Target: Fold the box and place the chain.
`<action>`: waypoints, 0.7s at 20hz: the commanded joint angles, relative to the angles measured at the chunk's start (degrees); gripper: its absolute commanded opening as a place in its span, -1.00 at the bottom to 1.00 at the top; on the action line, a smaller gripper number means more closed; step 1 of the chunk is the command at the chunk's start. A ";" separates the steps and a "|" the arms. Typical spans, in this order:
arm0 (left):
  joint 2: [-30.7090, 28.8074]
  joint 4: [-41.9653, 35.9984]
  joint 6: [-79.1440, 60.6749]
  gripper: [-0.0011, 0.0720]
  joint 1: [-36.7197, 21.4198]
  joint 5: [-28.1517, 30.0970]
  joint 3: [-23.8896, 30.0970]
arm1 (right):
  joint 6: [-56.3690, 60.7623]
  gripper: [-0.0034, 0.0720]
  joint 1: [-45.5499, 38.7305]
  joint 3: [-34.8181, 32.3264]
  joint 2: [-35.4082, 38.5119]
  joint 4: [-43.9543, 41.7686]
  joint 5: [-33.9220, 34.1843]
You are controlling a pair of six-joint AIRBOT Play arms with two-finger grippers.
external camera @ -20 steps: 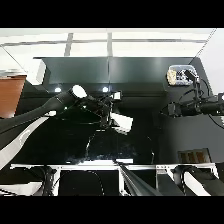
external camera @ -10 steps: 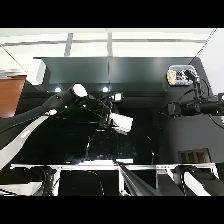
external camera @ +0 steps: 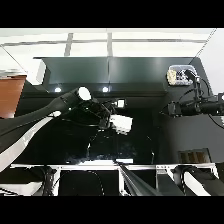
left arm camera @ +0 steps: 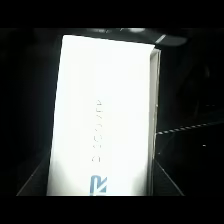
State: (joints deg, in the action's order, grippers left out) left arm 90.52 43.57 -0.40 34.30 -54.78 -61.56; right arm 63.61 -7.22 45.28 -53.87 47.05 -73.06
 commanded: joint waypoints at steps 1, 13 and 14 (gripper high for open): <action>0.44 1.40 9.05 0.96 2.67 6.29 -0.09 | 0.72 -0.87 -0.02 0.00 0.02 -0.04 0.11; -15.06 39.69 70.47 0.00 -35.56 -4.66 -1.03 | 0.92 -0.87 0.00 0.00 0.02 -0.07 2.47; -15.15 40.37 73.50 0.00 -41.64 -4.70 -1.03 | 0.92 -0.87 0.00 0.00 0.02 -0.07 2.80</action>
